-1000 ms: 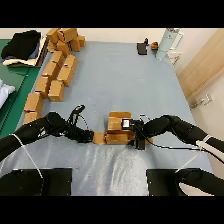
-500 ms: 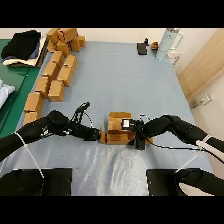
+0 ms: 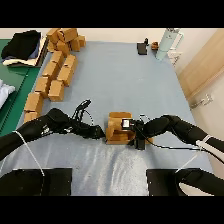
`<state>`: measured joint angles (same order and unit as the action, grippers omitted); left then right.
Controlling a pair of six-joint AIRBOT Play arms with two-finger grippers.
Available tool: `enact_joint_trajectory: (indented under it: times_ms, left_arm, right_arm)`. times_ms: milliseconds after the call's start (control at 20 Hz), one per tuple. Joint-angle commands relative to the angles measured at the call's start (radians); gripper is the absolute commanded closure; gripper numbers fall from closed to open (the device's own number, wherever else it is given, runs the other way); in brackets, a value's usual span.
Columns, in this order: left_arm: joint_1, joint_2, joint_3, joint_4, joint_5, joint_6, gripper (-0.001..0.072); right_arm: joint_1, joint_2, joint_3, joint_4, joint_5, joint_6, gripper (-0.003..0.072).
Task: Fold the box.
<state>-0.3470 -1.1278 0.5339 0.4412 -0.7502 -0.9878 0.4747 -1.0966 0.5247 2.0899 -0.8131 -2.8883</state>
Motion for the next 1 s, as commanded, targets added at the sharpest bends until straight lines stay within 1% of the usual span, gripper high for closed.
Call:
enact_joint_trajectory:
  times_ms: [0,50,100,150,300,400,450,500,600,700,750,950]
  left_arm:
    - [-0.001,-0.001,0.001,-0.019,0.040,0.005,0.0303]
    - [-0.001,-0.001,0.001,-0.019,0.062,0.003,0.0302]
    - [-0.001,-0.001,0.001,-0.019,0.071,0.003,0.0259]
    - [-0.001,-0.001,0.001,-0.023,0.072,-0.014,0.0235]
    - [-0.017,0.000,0.010,-0.025,0.039,-0.050,0.0237]
    - [-0.066,0.000,0.041,-0.003,0.046,-0.097,0.0239]
    - [-0.098,0.000,0.067,0.046,0.063,-0.167,0.0239]
    - [-0.130,-0.001,0.096,0.129,0.073,-0.241,0.0239]
    - [-0.197,-0.001,0.164,0.367,0.072,-0.464,0.0239]
    - [-0.245,-0.001,0.217,0.578,0.043,-0.646,0.0238]
    - [-0.253,-0.001,0.230,0.641,0.024,-0.696,0.0238]
    - [-0.229,-0.001,0.233,0.745,-0.045,-0.808,0.0237]
  right_arm:
    - [0.001,0.001,0.000,-0.004,0.000,0.000,0.0235]
    - [0.001,0.001,0.000,-0.004,0.000,0.000,0.0235]
    - [0.001,0.001,0.000,-0.006,0.001,0.000,0.0235]
    - [0.001,0.001,0.000,-0.007,0.000,0.000,0.0235]
    - [0.001,0.001,0.000,-0.007,0.001,0.000,0.0235]
    - [0.001,0.001,0.000,-0.007,0.000,0.000,0.0235]
    - [0.001,0.001,0.000,-0.007,0.001,0.000,0.0235]
    - [0.001,0.001,0.000,-0.007,0.000,0.000,0.0235]
    - [0.001,0.001,0.000,-0.007,0.000,0.000,0.0235]
    - [0.001,0.001,0.000,-0.007,0.000,0.000,0.0235]
    - [0.001,0.001,0.000,-0.007,0.000,0.000,0.0235]
    - [0.001,0.001,0.000,-0.007,0.000,0.000,0.0235]
